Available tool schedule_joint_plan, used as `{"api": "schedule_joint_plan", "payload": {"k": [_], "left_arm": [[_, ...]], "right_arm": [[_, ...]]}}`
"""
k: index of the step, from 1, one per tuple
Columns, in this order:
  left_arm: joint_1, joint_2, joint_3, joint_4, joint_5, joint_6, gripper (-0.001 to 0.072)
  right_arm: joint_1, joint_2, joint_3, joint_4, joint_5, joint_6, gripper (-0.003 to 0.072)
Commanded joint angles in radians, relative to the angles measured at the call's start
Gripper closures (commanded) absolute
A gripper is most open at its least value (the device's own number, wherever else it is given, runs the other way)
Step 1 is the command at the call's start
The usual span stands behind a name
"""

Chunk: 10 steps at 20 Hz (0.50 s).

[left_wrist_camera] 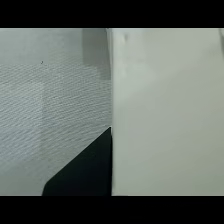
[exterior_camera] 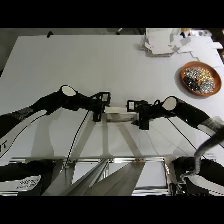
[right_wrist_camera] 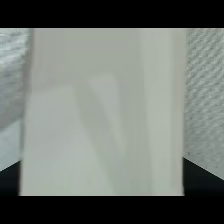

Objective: Fold the box and place the chain.

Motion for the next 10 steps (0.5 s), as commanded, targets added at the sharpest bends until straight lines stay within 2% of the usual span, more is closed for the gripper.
{"api": "schedule_joint_plan", "payload": {"k": [1, 6, 10], "left_arm": [[0.000, 0.000, 0.000, 0.000, 0.003, -0.001, 0.0701], [0.000, 0.000, 0.000, 0.000, 0.003, -0.001, 0.0701], [0.000, 0.000, 0.000, 0.000, 0.003, -0.001, 0.0701]], "right_arm": [[0.001, -0.001, 0.000, -0.002, 0.000, 0.000, 0.0283], [0.001, -0.001, 0.000, -0.002, 0.003, 0.003, 0.0281], [0.001, 0.002, 0.000, -0.002, 0.047, 0.093, 0.0281]]}}
